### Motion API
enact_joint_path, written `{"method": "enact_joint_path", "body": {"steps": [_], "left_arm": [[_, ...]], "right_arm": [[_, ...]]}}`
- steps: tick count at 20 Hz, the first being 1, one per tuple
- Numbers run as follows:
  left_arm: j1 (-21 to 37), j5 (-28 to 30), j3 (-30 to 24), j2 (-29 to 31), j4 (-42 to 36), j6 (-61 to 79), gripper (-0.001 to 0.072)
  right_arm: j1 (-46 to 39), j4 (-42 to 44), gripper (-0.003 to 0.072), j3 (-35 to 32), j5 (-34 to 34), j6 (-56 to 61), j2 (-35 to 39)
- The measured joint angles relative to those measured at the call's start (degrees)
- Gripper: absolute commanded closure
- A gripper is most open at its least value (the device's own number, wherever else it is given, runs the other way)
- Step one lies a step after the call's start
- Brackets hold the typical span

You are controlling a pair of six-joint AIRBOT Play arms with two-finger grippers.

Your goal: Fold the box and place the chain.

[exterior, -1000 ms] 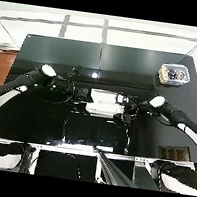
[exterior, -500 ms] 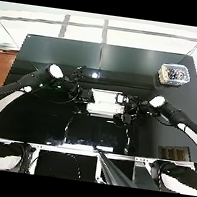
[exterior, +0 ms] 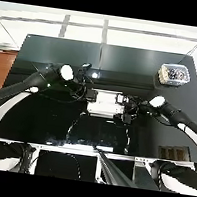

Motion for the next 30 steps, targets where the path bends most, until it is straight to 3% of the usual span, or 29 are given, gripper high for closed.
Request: {"method": "enact_joint_path", "body": {"steps": [10,22,23,24,25,26,27,30], "left_arm": [[-8.39,-2.25,3.32,-0.90,18.99,-15.47,0.0255],[-11.02,-3.21,6.23,-4.76,22.14,-31.06,0.0258],[-11.13,-3.50,6.47,-5.03,22.29,-31.69,0.0306],[-11.21,-3.63,6.69,-5.22,22.40,-32.33,0.0443],[-11.28,-3.87,6.84,-5.40,22.45,-32.79,0.0506],[-11.34,-4.17,6.97,-5.46,22.49,-33.20,0.0633],[-11.47,-4.35,7.08,-5.57,22.49,-33.42,0.0689],[-11.85,-4.57,7.23,-5.68,22.51,-33.99,0.0687]], "right_arm": [[0.00,0.02,0.0374,0.00,0.00,0.02,0.00],[-0.02,0.02,0.0374,0.00,-0.02,0.02,0.00],[0.00,0.02,0.0375,-0.02,-0.02,0.02,0.00],[0.00,0.02,0.0375,-0.02,-0.02,0.02,0.00],[0.00,0.02,0.0375,-0.02,-0.02,0.02,0.00],[0.00,0.00,0.0375,-0.02,-0.02,0.02,0.00],[0.00,0.00,0.0375,0.00,-0.02,0.02,0.00],[0.00,-0.02,0.0375,0.00,-0.02,-0.02,0.00]]}}
